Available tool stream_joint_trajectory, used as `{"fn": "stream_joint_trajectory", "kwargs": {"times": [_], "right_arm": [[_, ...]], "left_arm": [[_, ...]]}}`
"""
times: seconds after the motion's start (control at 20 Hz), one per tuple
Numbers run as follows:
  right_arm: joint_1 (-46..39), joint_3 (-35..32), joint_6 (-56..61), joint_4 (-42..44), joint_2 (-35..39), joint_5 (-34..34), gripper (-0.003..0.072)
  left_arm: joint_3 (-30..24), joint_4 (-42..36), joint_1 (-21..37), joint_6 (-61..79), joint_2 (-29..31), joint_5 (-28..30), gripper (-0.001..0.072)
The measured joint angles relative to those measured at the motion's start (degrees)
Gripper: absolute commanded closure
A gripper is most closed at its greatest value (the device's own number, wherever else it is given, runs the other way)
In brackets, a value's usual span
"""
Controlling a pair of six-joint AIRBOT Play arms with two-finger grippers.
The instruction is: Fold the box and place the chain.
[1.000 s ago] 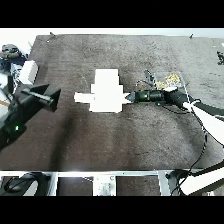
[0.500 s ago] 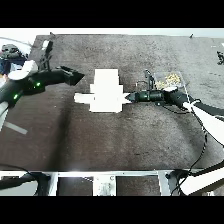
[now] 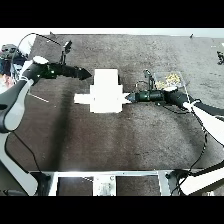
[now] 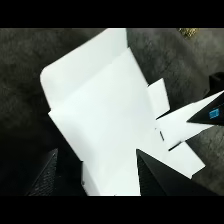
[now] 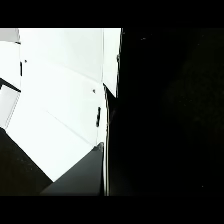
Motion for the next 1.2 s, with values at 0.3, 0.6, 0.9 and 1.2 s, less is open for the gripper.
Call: {"fn": "stream_joint_trajectory", "kwargs": {"times": [0.3, 0.6, 0.9, 1.2], "right_arm": [[0.0, 0.0, 0.0, -0.7, 0.0, 0.3, 0.0674], [0.0, 0.0, -0.5, -1.4, 0.0, 0.9, 0.0674], [0.0, 0.0, -1.1, -1.6, 0.0, 1.0, 0.0674], [0.0, 0.0, -1.3, -1.9, 0.0, 1.0, 0.0674]], "left_arm": [[6.7, 4.9, -3.0, -4.0, -6.3, -2.8, 0.0183], [8.0, 6.0, -3.6, -5.2, -8.8, -3.0, 0.0185], [8.1, 4.6, -3.8, -4.2, -10.8, -10.8, 0.0246], [8.1, 1.5, -3.8, -1.4, -11.6, -14.6, 0.0339]]}}
